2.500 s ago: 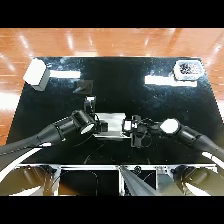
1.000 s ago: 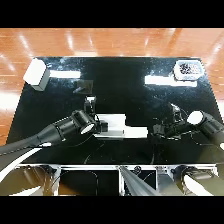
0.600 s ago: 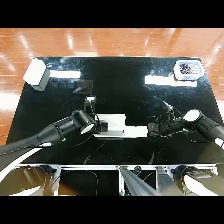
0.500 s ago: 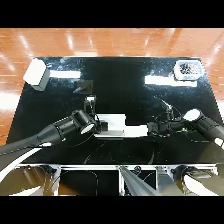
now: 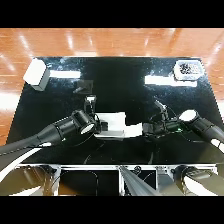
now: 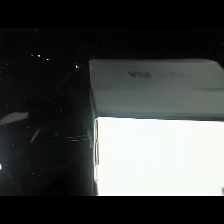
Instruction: Fold the box and place the chain.
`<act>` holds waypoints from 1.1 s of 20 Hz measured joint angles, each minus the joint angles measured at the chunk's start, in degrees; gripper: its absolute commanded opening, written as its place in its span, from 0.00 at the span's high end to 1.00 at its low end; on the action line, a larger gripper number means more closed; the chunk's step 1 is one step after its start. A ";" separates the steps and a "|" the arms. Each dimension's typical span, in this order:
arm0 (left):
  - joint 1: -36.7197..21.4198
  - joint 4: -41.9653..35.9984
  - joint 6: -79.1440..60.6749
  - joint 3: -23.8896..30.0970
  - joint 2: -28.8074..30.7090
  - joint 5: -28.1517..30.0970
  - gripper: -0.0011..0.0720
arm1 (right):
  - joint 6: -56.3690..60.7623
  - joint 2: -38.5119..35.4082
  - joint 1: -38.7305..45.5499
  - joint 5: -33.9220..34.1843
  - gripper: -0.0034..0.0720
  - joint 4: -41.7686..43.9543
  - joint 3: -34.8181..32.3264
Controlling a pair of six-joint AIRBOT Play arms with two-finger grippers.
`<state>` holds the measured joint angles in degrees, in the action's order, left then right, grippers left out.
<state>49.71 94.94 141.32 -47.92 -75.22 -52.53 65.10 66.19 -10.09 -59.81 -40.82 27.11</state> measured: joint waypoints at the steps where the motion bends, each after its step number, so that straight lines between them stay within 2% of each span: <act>1: 0.00 0.00 0.02 0.00 0.00 0.00 0.96 | -0.09 0.00 -1.05 0.48 0.32 1.01 0.07; 10: 0.00 -0.04 0.02 0.00 0.00 0.00 0.96 | -0.35 0.04 -6.71 1.57 0.31 4.90 5.40; 11: 0.00 -0.02 0.02 0.00 0.00 0.00 0.96 | -0.33 0.04 -7.10 1.55 0.28 4.94 5.70; 12: 0.00 -0.04 0.02 0.00 0.00 0.00 0.96 | -0.20 0.04 -7.65 1.53 0.03 4.94 5.92; 18: 0.00 -0.02 -0.09 0.00 0.00 -0.02 0.96 | 2.67 0.04 -11.98 2.99 0.02 4.42 6.67; 22: 0.00 -0.02 -0.07 0.00 0.00 0.02 0.95 | 13.68 0.04 -17.94 6.91 0.03 -3.32 10.14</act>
<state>49.71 94.91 141.25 -47.92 -75.22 -52.51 78.78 66.24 -28.03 -52.90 -44.14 37.26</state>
